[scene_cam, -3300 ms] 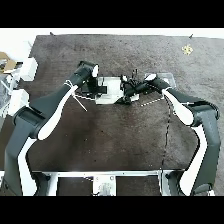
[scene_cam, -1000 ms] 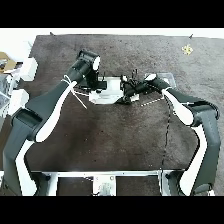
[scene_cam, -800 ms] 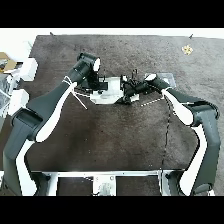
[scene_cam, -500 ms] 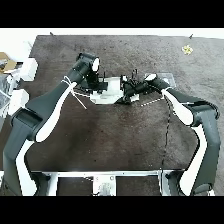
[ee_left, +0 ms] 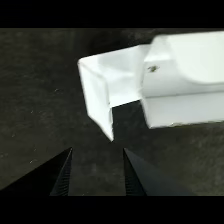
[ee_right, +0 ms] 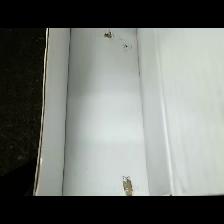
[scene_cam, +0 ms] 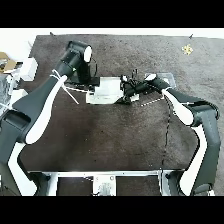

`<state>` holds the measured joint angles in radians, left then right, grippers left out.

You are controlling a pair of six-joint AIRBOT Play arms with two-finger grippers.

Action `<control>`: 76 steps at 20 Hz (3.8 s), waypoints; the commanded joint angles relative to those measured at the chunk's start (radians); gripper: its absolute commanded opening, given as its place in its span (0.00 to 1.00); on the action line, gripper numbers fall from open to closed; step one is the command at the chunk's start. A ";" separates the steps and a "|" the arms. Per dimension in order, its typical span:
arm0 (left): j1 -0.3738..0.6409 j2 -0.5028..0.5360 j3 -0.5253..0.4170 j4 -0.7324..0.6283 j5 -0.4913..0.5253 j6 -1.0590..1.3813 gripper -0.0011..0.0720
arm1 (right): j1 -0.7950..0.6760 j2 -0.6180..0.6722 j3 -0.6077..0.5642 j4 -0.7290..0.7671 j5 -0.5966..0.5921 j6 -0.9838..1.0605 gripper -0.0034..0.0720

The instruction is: Fold the box and place the chain.

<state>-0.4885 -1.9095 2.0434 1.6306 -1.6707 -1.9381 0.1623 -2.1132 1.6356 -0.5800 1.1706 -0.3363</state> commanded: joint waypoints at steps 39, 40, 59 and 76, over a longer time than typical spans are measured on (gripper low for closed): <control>0.397 -0.008 -0.619 -1.210 0.522 0.794 0.03 | 0.001 0.000 0.000 0.000 0.000 0.000 0.64; 0.393 -0.007 -0.605 -1.209 0.514 0.794 0.04 | 0.001 0.000 0.000 0.000 0.000 0.000 0.64; 0.246 -0.003 -0.380 -0.777 0.397 0.479 0.41 | 0.001 0.000 0.000 0.000 0.000 0.000 0.64; 0.043 -0.034 -0.237 -0.254 0.409 -0.087 0.40 | 0.001 0.000 0.000 0.000 0.000 0.000 0.64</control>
<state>-0.4194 -1.9255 1.7882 1.3170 -1.2568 -1.9503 0.1623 -2.1132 1.6356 -0.5800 1.1706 -0.3359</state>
